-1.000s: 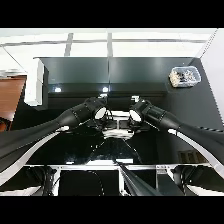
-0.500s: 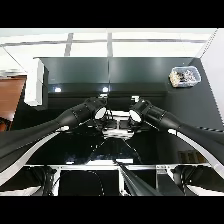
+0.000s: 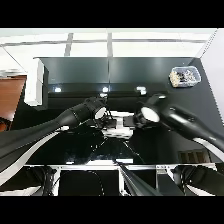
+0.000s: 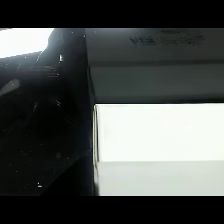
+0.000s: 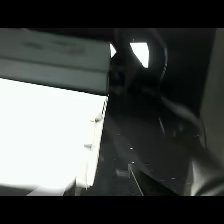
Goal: Fold the box and place the chain.
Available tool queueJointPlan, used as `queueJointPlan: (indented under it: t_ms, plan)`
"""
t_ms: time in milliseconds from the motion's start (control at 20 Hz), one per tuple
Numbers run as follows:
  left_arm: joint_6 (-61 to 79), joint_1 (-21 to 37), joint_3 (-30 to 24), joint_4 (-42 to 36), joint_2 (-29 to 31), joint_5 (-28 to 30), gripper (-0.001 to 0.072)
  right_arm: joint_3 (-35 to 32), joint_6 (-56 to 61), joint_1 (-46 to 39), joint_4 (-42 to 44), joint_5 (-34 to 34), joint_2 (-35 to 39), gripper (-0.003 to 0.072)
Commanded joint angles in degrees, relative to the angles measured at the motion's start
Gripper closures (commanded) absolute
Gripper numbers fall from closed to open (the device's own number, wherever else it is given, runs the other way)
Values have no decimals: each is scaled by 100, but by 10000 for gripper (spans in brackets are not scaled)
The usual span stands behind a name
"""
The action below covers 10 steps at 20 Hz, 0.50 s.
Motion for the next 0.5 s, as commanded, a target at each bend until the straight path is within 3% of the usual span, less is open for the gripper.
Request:
queueJointPlan:
  t_ms: [0,150,300,350,400,450]
  plan:
    - [-4,4,0,0,-2,-4,679,11,-247,-11,-1541,177,1224,315]
    - [-2,4,0,0,-2,4,679,-42,-649,-214,-4092,39,1561,315]
    - [-2,4,0,0,-2,0,679,-444,-841,-1375,-4489,-1556,1440,313]
    - [-2,4,0,0,-2,-2,679,-632,-610,-1926,-4304,-2205,1342,232]
    - [-2,4,0,0,-2,-2,679,-734,-269,-2479,-4000,-2708,1167,-14]
    - [-2,4,0,0,-2,0,679,-732,-208,-3073,-3418,-3152,879,-22]
